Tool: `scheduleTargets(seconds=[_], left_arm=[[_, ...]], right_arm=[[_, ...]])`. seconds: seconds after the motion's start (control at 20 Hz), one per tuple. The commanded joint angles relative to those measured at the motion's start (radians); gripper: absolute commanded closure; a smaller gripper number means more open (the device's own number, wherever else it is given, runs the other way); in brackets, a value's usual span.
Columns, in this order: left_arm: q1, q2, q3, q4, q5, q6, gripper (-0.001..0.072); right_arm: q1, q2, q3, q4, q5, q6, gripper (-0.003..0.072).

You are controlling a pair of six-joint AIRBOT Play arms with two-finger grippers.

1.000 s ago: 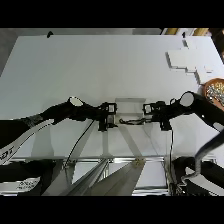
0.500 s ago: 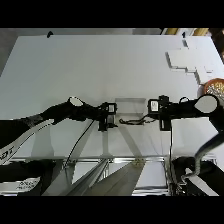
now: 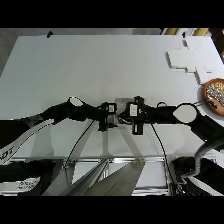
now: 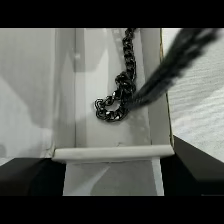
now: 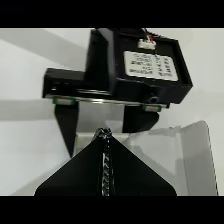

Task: Fold the box and place the chain.

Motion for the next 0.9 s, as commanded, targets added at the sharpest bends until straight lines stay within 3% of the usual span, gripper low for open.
scheduleTargets(seconds=[0.0,0.1,0.15,0.25,0.45,0.65,0.85], left_arm=[[0.0,0.001,0.0,0.0,0.0,0.0,0.0574],[0.0,0.001,0.0,0.0,0.0,0.0,0.0574],[0.0,0.001,0.0,0.0,0.0,0.0,0.0574],[0.0,0.001,0.0,0.0,0.0,0.0,0.0574],[0.0,0.001,0.0,0.0,0.0,0.0,0.0574],[0.0,0.001,0.0,0.0,0.0,0.0,0.0574],[0.0,0.001,0.0,0.0,0.0,0.0,0.0574]], right_arm=[[0.04,-0.059,0.0,-0.102,-0.129,0.16,0.0665],[0.04,-0.061,0.0,-0.214,-0.13,0.248,0.0631],[0.035,-0.058,0.0,-0.245,-0.127,0.282,0.0526],[-0.001,-0.032,0.0,-0.25,-0.103,0.321,0.044],[-0.18,0.085,0.0,-0.26,0.025,0.27,0.0444],[-0.446,0.088,0.0,-0.278,0.232,0.017,0.0485],[-0.504,0.027,-0.003,-0.338,0.233,0.019,0.0506]])
